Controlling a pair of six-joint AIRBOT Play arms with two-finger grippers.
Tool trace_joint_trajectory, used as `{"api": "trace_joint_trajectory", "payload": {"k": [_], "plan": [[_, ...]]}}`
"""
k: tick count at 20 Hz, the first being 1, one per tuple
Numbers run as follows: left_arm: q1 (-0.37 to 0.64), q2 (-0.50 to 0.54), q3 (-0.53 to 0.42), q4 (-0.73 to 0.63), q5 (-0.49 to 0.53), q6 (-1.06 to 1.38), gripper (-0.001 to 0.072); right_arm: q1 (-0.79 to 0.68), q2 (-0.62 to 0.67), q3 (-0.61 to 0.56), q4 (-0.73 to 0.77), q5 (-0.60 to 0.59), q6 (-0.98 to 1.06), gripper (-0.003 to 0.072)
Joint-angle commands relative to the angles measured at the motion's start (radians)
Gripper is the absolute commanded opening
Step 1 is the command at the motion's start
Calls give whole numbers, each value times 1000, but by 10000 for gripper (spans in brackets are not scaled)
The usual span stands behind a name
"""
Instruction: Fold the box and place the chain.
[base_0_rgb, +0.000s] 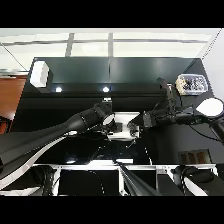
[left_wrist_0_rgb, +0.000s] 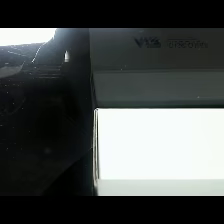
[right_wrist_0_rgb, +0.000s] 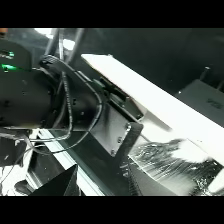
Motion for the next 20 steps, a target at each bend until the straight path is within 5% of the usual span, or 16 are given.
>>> {"api": "trace_joint_trajectory", "payload": {"k": [1, 4, 7, 9, 13, 16, 20], "plan": [[0, 0, 0, 0, 0, 0, 29, -109, 3, 28, -50, 100, -1, 372], [0, 0, 0, 0, 0, 0, 29, -285, 53, 42, -230, 225, -72, 371], [0, 0, 0, 0, 0, 0, 29, -311, 99, -121, -304, 125, -225, 373], [0, 0, 0, 0, 0, 0, 29, -250, 98, -249, -258, -21, -412, 707], [0, 0, 0, 0, -1, 0, 29, -76, 96, -371, -283, -235, -945, 706], [0, 0, 0, 0, 0, 0, 29, -3, 38, -372, -206, -387, -1079, 700], [0, 0, 0, 0, -1, 0, 29, 20, -66, -370, -75, -428, -1263, 700]]}}
